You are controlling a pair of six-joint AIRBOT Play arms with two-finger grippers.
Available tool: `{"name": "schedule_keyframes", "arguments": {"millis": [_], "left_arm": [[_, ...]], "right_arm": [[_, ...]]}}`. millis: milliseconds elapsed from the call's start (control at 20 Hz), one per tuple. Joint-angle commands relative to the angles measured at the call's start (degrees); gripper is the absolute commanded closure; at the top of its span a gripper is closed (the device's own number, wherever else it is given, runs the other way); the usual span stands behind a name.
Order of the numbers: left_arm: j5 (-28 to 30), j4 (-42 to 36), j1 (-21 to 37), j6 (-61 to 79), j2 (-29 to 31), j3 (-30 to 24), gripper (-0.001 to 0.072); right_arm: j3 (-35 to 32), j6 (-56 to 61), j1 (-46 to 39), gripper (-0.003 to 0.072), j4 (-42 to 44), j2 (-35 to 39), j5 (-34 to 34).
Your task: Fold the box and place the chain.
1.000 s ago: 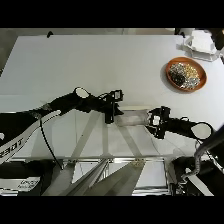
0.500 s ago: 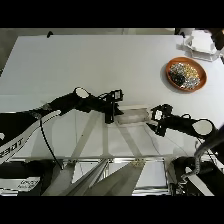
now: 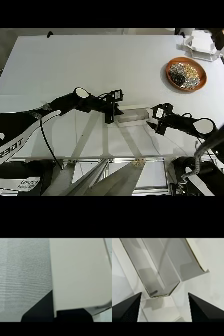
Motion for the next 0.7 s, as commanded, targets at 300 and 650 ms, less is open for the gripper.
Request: {"name": "schedule_keyframes", "arguments": {"millis": [300, 650], "left_arm": [[0.0, 0.0, 0.0, 0.0, 0.0, 0.0, 0.0698], [0.0, 0.0, 0.0, 0.0, 0.0, 0.0, 0.0698]], "right_arm": [[1.9, -8.1, 0.0, 0.0028, 3.6, -5.4, 0.1], [3.1, -11.0, -1.5, 0.0028, 4.3, -8.5, 5.3]]}}
